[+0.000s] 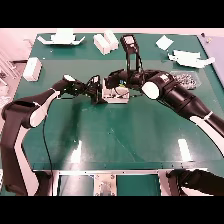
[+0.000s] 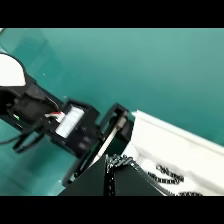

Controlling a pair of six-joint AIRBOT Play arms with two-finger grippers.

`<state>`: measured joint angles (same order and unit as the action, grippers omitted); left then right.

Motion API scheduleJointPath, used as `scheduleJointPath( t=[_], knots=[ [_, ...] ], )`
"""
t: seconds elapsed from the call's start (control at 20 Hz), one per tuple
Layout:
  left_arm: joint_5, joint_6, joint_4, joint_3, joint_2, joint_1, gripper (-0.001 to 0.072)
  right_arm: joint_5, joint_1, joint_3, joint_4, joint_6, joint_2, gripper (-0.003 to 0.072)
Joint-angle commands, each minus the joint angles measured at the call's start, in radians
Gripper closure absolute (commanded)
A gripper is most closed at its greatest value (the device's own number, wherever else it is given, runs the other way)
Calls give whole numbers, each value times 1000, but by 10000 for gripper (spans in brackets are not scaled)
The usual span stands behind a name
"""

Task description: Fold the box and place the chain.

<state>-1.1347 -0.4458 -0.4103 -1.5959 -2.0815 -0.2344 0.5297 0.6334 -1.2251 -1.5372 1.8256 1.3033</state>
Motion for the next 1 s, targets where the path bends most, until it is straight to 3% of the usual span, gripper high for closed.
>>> scheduleJointPath(
  t=[0.0, 0.25, 0.35, 0.4, 0.65, 0.75, 0.8, 0.9, 0.95],
  knots=[
    [0, 0, 0, -1, 1, 0, 319, -13, -14, 65, 0, 32, 13, 675],
    [0, 0, 0, -1, 0, 0, 319, -65, -29, 84, 0, 52, 82, 663],
    [0, 0, 0, -1, 1, 0, 319, -65, -39, 84, 0, 52, 93, 493],
    [0, 0, 0, -1, 0, 0, 319, -66, -47, 84, -1, 52, 93, 451],
    [0, 0, 0, -1, 1, 0, 319, -50, -114, 84, 0, 52, 93, 451],
    [0, 0, 0, -1, 0, 0, 319, 53, -152, 84, -2, 52, 92, 450],
    [0, 0, 0, -1, 0, 0, 319, 127, -182, 87, -13, 52, 92, 421],
    [0, 0, 0, -1, 0, 0, 319, 182, -256, 114, -48, 53, 92, 260],
    [0, 0, 0, -1, 0, 0, 319, 175, -299, 137, -55, 53, 92, 250]
  ],
)
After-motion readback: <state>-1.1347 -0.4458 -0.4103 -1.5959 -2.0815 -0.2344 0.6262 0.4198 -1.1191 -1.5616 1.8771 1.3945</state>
